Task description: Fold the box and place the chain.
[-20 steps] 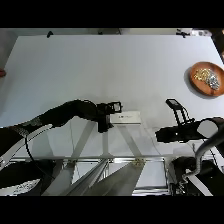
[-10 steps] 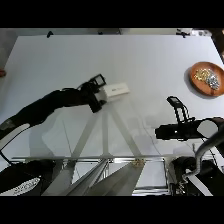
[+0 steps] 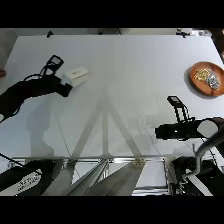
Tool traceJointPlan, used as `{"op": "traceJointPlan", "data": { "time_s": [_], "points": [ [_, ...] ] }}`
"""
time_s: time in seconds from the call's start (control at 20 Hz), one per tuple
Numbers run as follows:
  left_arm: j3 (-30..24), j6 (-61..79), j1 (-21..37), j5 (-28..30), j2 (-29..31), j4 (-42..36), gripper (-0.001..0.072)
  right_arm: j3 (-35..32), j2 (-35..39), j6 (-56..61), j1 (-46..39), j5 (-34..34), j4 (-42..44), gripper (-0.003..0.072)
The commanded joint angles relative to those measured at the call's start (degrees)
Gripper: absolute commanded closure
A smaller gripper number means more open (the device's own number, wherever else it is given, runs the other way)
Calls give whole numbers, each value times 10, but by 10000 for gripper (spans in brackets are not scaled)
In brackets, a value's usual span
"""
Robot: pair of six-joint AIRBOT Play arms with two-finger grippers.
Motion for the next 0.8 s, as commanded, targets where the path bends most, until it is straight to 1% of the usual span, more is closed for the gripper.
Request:
{"op": "traceJointPlan", "data": {
  "time_s": [0.0, 0.1, 0.2, 0.35, 0.4, 0.45, 0.5, 0.65, 0.7, 0.75],
  "points": [
    [0, -84, 104, 48, -8, 107, 439, 0, 0, 0, 0, 0, 0, 671],
    [0, -117, 162, 69, -15, 139, 439, 0, 0, -1, 0, 0, 0, 671],
    [0, -149, 215, 71, -16, 144, 438, 0, 0, -3, 0, -1, -1, 671],
    [0, -159, 274, 94, -16, 147, 435, 0, 0, -2, 0, -4, -8, 671],
    [0, -159, 287, 104, -16, 148, 401, 0, 0, -2, 0, -9, -10, 671],
    [0, -158, 295, 113, -17, 148, 255, 0, 0, -3, 0, -14, -10, 671],
    [0, -158, 300, 122, -19, 150, 177, 0, 0, -2, 0, -18, -10, 671],
    [0, -159, 298, 158, -23, 158, 173, 0, 0, -3, 0, -28, -10, 671],
    [0, -159, 298, 165, -23, 158, 139, 0, 0, -3, 0, -28, -10, 671],
    [0, -160, 298, 168, -23, 158, 17, 0, 0, -3, 0, -27, -10, 671]
  ]
}}
